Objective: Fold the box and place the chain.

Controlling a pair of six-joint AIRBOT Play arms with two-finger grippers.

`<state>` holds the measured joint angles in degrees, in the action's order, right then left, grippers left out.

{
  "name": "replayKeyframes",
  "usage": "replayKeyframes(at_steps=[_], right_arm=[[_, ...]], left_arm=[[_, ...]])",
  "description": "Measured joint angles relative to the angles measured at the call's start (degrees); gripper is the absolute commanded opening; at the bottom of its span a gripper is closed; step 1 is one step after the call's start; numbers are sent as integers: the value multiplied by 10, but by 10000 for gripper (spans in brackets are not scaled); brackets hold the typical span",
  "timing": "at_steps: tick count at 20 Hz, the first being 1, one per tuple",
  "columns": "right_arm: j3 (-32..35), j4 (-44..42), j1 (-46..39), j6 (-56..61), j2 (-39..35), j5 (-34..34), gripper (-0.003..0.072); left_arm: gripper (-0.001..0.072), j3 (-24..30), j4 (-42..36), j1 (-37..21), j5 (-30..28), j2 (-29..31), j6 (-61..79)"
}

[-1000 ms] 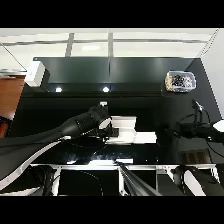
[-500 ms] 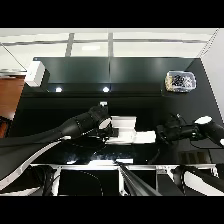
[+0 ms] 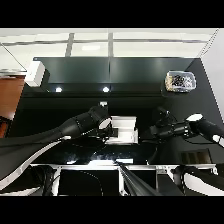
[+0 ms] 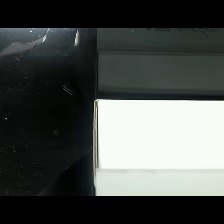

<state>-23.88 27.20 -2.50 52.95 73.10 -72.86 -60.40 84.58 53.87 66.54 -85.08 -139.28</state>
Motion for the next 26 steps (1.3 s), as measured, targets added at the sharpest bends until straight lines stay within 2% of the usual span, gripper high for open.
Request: replayKeyframes(at_steps=[6, 9, 10, 11, 14, 15, 16, 21, 26], right_arm=[[-40, -8, 67, -7, 1, 2, 562], [-53, -8, 90, 10, 1, 26, 555], [-57, -7, 101, 20, 1, 36, 531], [-61, -7, 112, 31, 0, 47, 432], [-72, -4, 147, 74, -8, 91, 420], [-76, 0, 158, 89, -14, 105, 349], [-81, 11, 172, 108, -20, 118, 349], [-119, 128, 268, 280, -42, 172, 349], [-183, 351, 391, 546, -46, 186, 349]], left_arm=[[25, 0, 0, 0, 1, 0, 0], [25, 0, 0, 0, -1, 0, 0], [25, 0, 0, 0, -1, 0, 0], [25, 0, 0, 0, -1, 0, 0], [25, 0, 0, 0, -1, 0, 0], [25, 0, 0, 0, 0, 0, -2], [25, 0, 1, 0, 1, 0, -2], [25, 0, 2, 0, 4, 0, 0], [25, 0, -1, 0, -6, 0, 0]])
